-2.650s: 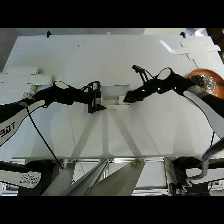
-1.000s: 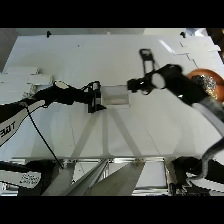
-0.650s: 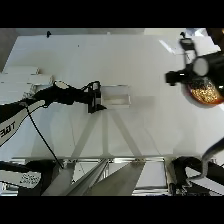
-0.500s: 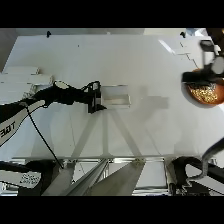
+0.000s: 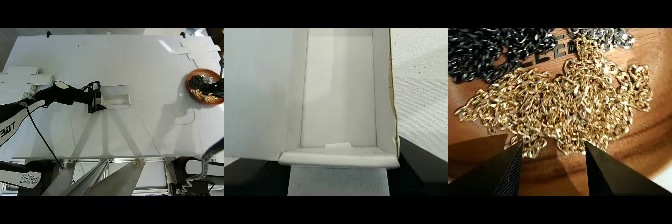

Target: Fold the box and place the chain.

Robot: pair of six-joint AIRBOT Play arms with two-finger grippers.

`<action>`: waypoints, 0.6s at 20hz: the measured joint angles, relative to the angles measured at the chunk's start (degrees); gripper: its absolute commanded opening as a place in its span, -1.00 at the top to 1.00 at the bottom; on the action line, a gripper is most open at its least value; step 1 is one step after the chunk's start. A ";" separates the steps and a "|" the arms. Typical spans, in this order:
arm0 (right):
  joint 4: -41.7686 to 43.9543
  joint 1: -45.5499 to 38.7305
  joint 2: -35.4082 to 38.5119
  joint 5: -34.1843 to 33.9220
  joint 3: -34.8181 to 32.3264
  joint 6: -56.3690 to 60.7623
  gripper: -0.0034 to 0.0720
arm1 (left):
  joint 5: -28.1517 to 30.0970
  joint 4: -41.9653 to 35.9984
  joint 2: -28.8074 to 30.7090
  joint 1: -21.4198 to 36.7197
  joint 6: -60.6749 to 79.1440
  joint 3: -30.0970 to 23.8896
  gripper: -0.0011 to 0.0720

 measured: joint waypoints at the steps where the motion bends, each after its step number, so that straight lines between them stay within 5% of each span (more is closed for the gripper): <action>1: 0.11 -0.31 -1.42 -0.59 0.00 -0.15 -0.16 | 0.00 0.00 0.00 0.00 -0.02 0.00 0.26; 2: 0.11 -0.55 -2.62 -1.14 0.00 -0.26 -0.09 | 0.00 0.00 0.00 0.00 -0.02 0.00 0.26; 4: 0.83 -0.76 -4.42 -1.90 0.11 -0.46 0.90 | -0.02 -0.02 0.00 0.00 -0.04 0.00 0.26; 12: 1.18 0.90 -0.39 0.66 -0.13 -0.70 0.89 | -0.02 -0.02 0.00 0.00 -0.02 0.00 0.26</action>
